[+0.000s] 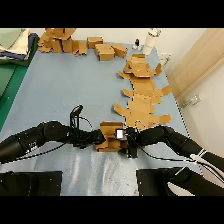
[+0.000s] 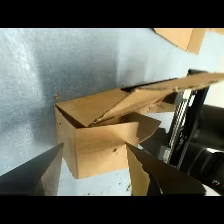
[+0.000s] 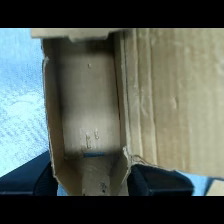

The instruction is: Fold the box.

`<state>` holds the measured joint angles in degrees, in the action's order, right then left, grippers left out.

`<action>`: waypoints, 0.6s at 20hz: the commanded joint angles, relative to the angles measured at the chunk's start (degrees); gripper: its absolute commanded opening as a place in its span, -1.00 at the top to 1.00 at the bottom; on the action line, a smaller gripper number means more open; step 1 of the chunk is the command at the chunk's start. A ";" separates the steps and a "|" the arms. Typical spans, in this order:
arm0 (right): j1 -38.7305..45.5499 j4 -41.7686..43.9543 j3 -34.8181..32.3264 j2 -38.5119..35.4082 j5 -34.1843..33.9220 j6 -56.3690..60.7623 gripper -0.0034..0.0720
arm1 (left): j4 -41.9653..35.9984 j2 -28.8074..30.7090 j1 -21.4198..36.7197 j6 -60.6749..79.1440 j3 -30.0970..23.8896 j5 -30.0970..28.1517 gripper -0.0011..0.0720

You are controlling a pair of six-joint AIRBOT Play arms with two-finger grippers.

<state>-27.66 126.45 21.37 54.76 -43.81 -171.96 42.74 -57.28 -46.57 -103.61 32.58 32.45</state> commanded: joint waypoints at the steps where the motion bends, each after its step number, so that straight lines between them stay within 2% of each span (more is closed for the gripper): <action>1: -0.04 0.00 -0.02 0.04 0.04 0.00 -0.43 | 10.73 -0.79 -3.48 -9.60 2.62 1.18 -0.68; 4: -0.04 0.02 -0.02 0.04 0.04 0.00 -0.43 | 18.36 -3.21 -6.93 -17.90 4.48 5.05 -0.68; 7: -0.04 0.02 0.00 0.04 0.02 0.00 -0.43 | 21.75 -6.25 -8.92 -20.87 6.75 5.22 -0.68; 10: -0.04 0.00 -0.02 0.04 0.00 0.00 -0.43 | 24.83 -10.95 -9.18 -23.10 11.34 7.67 -0.65; 12: -0.04 0.00 -0.02 0.04 0.02 0.00 -0.43 | 29.40 -13.40 -9.18 -26.88 14.53 11.32 -0.65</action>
<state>-27.66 126.45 21.37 54.76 -43.79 -171.96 65.71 -67.31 -55.29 -125.40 43.40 39.59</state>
